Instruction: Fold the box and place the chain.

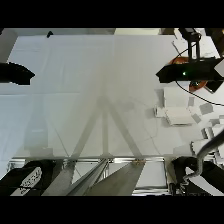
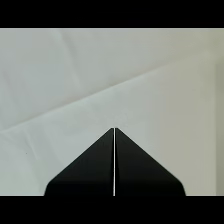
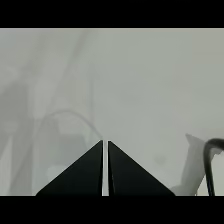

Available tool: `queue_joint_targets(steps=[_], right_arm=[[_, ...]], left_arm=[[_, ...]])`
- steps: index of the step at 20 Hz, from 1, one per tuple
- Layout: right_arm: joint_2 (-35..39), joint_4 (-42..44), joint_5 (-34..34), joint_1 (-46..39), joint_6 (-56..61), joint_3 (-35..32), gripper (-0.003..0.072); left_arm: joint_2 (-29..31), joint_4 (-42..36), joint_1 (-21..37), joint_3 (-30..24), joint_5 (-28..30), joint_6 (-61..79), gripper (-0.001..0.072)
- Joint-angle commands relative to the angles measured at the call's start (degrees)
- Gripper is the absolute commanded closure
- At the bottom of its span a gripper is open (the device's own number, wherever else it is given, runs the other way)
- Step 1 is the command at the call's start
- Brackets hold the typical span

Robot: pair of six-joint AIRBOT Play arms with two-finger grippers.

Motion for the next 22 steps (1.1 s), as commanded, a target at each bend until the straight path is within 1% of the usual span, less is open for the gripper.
queue_joint_targets(steps=[1, 2, 3, 4, 7, 9, 14, 16, 19, 22], right_arm=[[0.0, -6.3, -3.2, 0.0, 0.1, 0.0, 0.0631], [0.0, -9.9, -2.6, 0.0, 0.6, 0.0, 0.0519], [0.0, -13.7, -2.1, 0.0, 2.1, 0.0, 0.0376], [0.0, -18.3, -1.4, 0.0, 4.2, 0.0, 0.0296], [-0.1, -31.4, 2.9, -0.9, 6.3, 0.0, 0.0294], [-0.4, -34.9, 6.9, -5.0, 6.3, 0.0, 0.0294], [-3.5, -34.7, 18.5, -21.9, 5.3, 0.0, 0.0291], [-5.1, -34.0, 21.7, -27.6, 1.7, 0.0, 0.0290], [-8.2, -33.9, 26.6, -33.5, -4.8, 0.0, 0.0289], [-11.2, -30.9, 27.6, -36.9, -5.2, 0.0, 0.0289]], left_arm=[[0.0, 0.0, 0.0, 0.0, 0.0, 0.0, 0.0696], [0.0, 0.0, 0.0, 0.0, 0.0, 0.0, 0.0696], [0.0, 0.0, 0.0, 0.0, 0.0, 0.0, 0.0696], [0.0, 0.0, 0.0, 0.0, 0.0, 0.0, 0.0696], [0.0, 0.0, 0.0, 0.0, 0.0, 0.0, 0.0696], [0.0, 0.0, 0.0, 0.0, 0.0, 0.0, 0.0696], [0.0, 0.0, 0.0, 0.0, 0.0, 0.0, 0.0696], [0.0, 0.0, 0.0, 0.0, 0.0, 0.0, 0.0696], [0.0, 0.0, 0.0, 0.0, 0.0, 0.0, 0.0696], [0.0, 0.0, 0.0, 0.0, 0.0, 0.0, 0.0696]])
